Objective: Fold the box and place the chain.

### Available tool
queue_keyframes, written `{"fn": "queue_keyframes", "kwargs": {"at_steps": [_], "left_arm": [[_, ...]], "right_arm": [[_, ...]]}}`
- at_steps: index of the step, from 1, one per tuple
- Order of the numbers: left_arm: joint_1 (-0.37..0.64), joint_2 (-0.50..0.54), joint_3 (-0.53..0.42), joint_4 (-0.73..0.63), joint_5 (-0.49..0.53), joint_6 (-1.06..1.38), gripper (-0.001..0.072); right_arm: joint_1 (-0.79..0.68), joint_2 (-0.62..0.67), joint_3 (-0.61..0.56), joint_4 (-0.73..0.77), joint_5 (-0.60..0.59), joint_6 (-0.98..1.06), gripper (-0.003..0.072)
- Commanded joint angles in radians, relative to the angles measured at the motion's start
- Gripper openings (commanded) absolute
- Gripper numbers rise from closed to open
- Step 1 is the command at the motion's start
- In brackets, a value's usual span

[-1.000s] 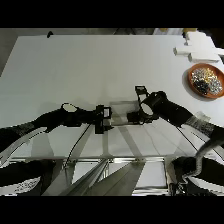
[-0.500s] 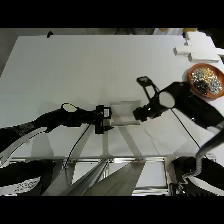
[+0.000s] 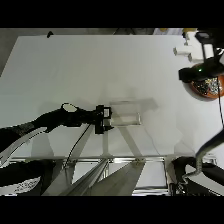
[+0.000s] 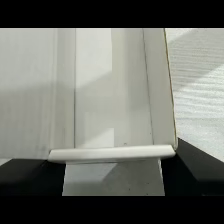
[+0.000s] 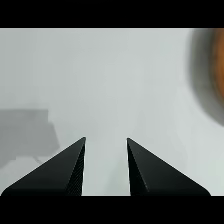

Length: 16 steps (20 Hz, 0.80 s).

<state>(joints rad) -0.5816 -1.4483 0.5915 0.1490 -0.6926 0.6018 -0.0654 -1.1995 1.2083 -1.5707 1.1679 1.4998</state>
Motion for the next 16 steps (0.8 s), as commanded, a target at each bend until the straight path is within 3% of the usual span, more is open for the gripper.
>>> {"fn": "queue_keyframes", "kwargs": {"at_steps": [1,2,9,16], "left_arm": [[0.0,0.0,0.0,0.001,0.0,0.0,0.0209],[0.0,0.0,0.0,0.001,0.0,0.0,0.0209],[0.0,0.0,0.0,0.001,0.0,0.0,0.0209],[0.0,0.0,0.0,0.001,0.0,0.0,0.0209]], "right_arm": [[-0.192,-0.102,0.016,-0.015,-0.131,-0.058,0.0225],[-0.216,-0.135,0.016,-0.015,-0.154,-0.064,0.0182],[-0.308,-0.303,0.017,-0.015,-0.391,-0.005,0.0191],[-0.365,-0.398,0.017,-0.015,-0.45,0.011,0.0208]]}}
